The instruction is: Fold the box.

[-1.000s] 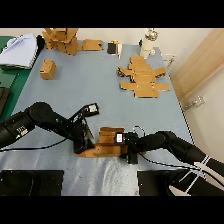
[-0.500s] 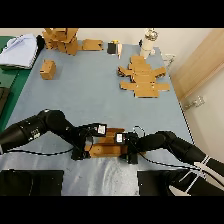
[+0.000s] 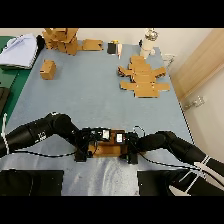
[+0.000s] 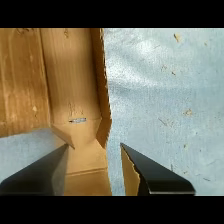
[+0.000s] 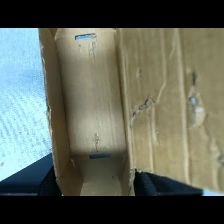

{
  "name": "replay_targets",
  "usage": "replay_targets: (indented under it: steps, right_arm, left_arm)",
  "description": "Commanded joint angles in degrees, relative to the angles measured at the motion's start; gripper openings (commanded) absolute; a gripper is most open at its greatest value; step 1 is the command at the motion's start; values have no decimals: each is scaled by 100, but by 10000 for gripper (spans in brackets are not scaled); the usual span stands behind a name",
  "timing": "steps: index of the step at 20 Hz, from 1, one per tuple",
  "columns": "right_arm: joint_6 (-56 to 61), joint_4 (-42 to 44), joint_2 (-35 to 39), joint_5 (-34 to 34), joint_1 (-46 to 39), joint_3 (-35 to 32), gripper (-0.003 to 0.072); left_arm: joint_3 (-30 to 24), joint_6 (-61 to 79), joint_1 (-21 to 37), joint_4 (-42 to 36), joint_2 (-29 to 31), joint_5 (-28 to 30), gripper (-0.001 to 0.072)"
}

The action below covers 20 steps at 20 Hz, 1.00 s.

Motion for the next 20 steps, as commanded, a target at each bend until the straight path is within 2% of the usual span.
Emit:
replay_targets:
  steps: [1, 8, 9, 10, 18, 19, 20]
  right_arm:
    - [2, 2, 0, 0, 2, 2, 514]
    - [2, 2, 0, 0, 2, 2, 514]
    - [2, 2, 0, 0, 2, 2, 514]
    - [2, 2, 0, 0, 2, 2, 514]
    - [2, 2, 0, 0, 2, 2, 514]
    - [2, 2, 0, 0, 2, 2, 514]
    - [2, 2, 0, 0, 2, 2, 514]
  left_arm:
    - [-2, -50, -22, -2, -9, 197, 458]
    - [-2, -98, -22, -39, -24, 243, 454]
    - [-2, -212, -22, -37, -52, 258, 416]
    - [-4, -262, -22, -28, -103, 223, 239]
    - [-2, -267, -22, -39, -236, 450, 212]
    - [-2, -262, -22, -39, -236, 487, 59]
    - [-2, -262, -37, -46, -245, 531, 51]
